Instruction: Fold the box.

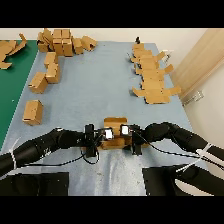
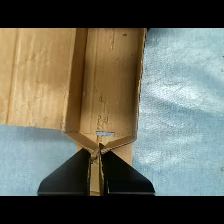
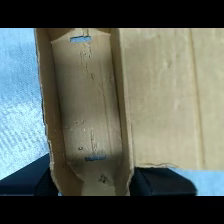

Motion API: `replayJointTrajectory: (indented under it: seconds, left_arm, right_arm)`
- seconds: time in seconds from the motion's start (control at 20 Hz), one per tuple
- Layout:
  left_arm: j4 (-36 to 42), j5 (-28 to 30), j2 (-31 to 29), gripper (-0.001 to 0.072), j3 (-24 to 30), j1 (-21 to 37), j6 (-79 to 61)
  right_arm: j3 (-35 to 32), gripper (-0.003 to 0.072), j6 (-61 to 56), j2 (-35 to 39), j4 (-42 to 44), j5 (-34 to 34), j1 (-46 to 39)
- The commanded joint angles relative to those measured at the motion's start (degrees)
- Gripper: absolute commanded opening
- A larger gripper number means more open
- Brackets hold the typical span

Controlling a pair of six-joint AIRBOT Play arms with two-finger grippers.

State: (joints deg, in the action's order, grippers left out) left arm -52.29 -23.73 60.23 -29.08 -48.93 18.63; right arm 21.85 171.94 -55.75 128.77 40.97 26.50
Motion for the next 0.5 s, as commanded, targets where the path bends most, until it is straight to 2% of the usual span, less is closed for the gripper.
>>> replayJointTrajectory:
  seconds: [0.0, 0.15, 0.25, 0.45]
  left_arm:
    - [0.0, 0.2, 0.0, 0.0091, -0.5, 0.0, 0.0]
    - [0.1, 0.1, 0.0, 0.009, -0.7, 0.0, 0.0]
    - [1.6, -0.1, 0.0, 0.0012, -0.7, -0.1, 0.0]
    - [2.3, 0.0, 0.0, 0.0012, -0.7, -0.9, -0.2]
  right_arm:
    - [0.0, 0.0521, 0.0, 0.0, 0.0, 0.0, 0.0]
    - [0.0, 0.0521, 0.0, 0.0, 0.0, 0.0, 0.0]
    - [0.0, 0.0521, 0.0, 0.0, 0.0, 0.0, 0.0]
    - [0.0, 0.0521, 0.0, 0.0, 0.0, 0.0, 0.0]
